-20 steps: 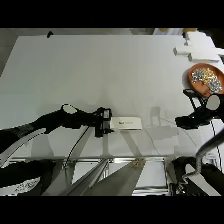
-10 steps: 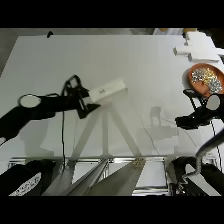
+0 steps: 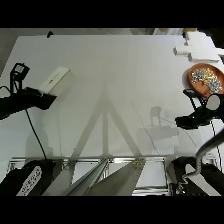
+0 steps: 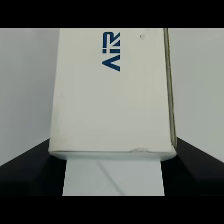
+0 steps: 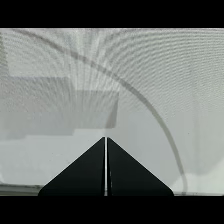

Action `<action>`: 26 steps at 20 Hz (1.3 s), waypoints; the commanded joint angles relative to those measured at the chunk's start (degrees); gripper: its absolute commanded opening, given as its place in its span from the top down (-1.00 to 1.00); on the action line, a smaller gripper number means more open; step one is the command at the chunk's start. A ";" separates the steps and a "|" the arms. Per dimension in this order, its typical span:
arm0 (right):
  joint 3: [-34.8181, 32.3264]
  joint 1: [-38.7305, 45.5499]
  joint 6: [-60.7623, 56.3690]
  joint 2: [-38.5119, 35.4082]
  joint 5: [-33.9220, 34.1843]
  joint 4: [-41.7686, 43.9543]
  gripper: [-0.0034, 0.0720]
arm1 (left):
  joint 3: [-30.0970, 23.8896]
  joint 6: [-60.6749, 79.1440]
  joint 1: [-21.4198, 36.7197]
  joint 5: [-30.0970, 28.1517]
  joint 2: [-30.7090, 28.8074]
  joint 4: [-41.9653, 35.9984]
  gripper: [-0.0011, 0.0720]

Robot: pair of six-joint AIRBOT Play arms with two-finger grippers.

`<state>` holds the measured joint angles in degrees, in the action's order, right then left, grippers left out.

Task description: Fold the box and place the chain.

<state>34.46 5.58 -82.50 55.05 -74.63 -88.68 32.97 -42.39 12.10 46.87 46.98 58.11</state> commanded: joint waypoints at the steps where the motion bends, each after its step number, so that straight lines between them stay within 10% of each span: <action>1: 0.00 0.02 0.00 -0.02 0.00 0.02 0.87 | 0.00 -7.89 4.44 2.45 2.16 7.26 0.42; 9: 0.00 0.02 0.00 -0.02 0.00 0.02 0.87 | 0.00 -16.22 4.33 9.75 11.82 10.40 0.37; 15: 0.00 0.02 0.00 -0.02 0.02 0.02 0.87 | 0.00 -20.09 4.31 14.69 12.04 12.44 -0.93; 26: 0.00 0.02 0.00 -0.02 0.02 0.02 0.87 | 0.02 -21.07 4.22 25.29 0.50 11.58 -0.92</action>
<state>34.46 5.58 -82.48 55.05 -74.61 -88.66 32.99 -63.22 16.36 69.21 51.99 69.89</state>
